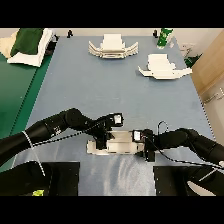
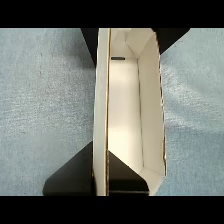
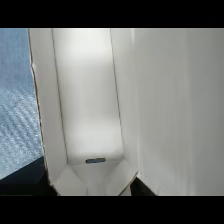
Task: Fold the box.
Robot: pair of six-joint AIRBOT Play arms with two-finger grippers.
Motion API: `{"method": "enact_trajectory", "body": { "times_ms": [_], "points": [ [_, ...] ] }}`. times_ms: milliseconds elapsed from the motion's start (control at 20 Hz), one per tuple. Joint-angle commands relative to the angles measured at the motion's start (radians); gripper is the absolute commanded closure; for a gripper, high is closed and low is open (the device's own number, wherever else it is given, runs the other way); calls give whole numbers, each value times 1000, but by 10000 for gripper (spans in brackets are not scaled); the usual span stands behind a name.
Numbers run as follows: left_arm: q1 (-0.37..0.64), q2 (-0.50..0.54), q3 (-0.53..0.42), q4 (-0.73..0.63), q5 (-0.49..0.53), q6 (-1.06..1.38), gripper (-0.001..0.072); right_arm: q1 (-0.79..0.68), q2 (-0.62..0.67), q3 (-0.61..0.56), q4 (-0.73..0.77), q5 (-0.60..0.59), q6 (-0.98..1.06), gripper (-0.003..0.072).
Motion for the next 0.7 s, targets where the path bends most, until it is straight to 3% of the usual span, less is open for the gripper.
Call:
{"method": "enact_trajectory", "body": {
  "times_ms": [0,650],
  "points": [
    [0,0,0,0,0,0,696,-1,1,1,1,8,8,153],
    [0,1,0,0,3,1,696,-1,1,1,-8,6,8,154]
  ]
}}
